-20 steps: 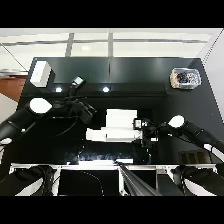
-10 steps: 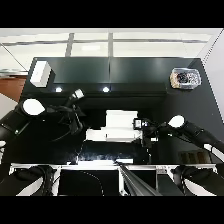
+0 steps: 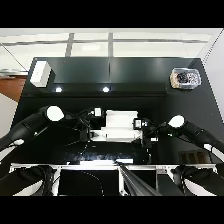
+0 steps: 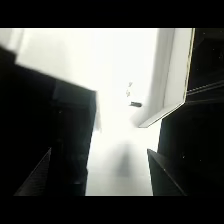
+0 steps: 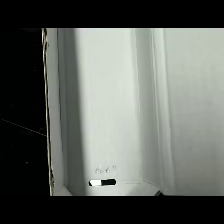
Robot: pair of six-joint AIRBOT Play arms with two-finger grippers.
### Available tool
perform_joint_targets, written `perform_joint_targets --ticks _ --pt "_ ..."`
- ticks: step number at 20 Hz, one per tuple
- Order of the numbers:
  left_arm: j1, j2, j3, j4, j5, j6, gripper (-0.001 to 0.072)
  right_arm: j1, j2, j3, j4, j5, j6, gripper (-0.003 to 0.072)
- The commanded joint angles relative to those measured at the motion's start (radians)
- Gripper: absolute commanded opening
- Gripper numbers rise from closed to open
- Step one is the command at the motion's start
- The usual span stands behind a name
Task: Fold the box and place the chain.
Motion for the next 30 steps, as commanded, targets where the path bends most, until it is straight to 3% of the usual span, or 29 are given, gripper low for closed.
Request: perform_joint_targets --ticks 1,4,7,10,18,19,20,30 --pt "-0.053 -0.051 -0.001 -0.007 0.021 0.019 0.0691 0.000 0.000 0.000 0.000 0.000 0.000 0.0461" --pt "-0.079 -0.069 -0.001 -0.035 0.019 0.011 0.0679 0.000 0.000 0.000 0.000 0.001 0.000 0.0461" --pt "-0.088 -0.069 -0.001 -0.049 0.019 0.011 0.0487 0.000 0.000 0.000 0.000 0.001 0.000 0.0461" --pt "-0.088 -0.069 -0.001 -0.060 0.020 0.012 0.0360 0.000 0.000 0.000 0.000 0.000 0.000 0.0461" --pt "-0.089 -0.069 -0.001 -0.109 0.081 0.014 0.0325 0.000 0.000 0.000 0.000 0.000 0.000 0.0461" --pt "-0.092 -0.069 -0.001 -0.114 0.081 0.022 0.0253 0.000 0.000 0.000 0.000 0.000 0.000 0.0461" --pt "-0.095 -0.070 -0.001 -0.111 0.080 0.039 0.0240 0.000 0.000 0.000 0.000 0.000 0.000 0.0461" --pt "-0.179 -0.093 -0.001 -0.172 0.145 0.042 0.0223 0.000 0.000 0.000 0.000 0.000 0.000 0.0461"
